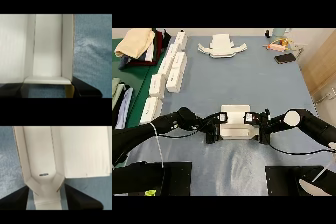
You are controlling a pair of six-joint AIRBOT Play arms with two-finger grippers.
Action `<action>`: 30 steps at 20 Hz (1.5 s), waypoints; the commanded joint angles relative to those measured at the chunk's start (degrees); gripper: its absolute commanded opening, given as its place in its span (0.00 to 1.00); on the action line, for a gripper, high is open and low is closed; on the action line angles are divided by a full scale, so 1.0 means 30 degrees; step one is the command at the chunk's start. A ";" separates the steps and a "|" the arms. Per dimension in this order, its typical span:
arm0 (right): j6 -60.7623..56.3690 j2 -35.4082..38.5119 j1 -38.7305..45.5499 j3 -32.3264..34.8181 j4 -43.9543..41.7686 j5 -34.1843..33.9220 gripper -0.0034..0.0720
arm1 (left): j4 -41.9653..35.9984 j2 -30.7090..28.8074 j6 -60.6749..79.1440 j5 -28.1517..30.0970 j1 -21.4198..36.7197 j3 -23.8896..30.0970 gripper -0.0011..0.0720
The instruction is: Fold the box.
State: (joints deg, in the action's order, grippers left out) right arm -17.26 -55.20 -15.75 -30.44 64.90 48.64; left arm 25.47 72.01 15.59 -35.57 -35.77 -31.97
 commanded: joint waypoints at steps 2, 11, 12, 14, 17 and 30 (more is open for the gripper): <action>0.0976 -0.0342 -0.0240 0.0007 -0.0335 -0.0933 0.90 | 0.0007 -0.0015 0.0000 0.0007 0.0015 0.0000 0.70; 0.2113 -0.0379 -0.0270 0.0007 -0.3045 -0.0794 0.31 | 0.0007 -0.0015 -0.0007 0.0007 0.0015 0.0000 0.70; 0.2361 -0.0444 -0.0270 0.0007 -0.3257 -0.0816 0.31 | 0.0000 -0.0015 0.0000 0.0007 0.0015 0.0000 0.70; 0.2827 -0.0780 -0.0270 0.0007 -0.3687 -0.0874 0.31 | 0.0007 -0.0015 0.0000 0.0007 0.0015 0.0000 0.70; 0.3286 -0.1333 -0.0270 0.0007 -0.4444 -0.0874 0.54 | 0.0007 -0.0015 0.0000 0.0007 0.0015 0.0000 0.70; -1.3799 0.1428 -0.0248 -0.0175 0.5931 0.0590 0.05 | 0.0007 -0.0015 0.0000 0.0007 0.0015 0.0000 0.70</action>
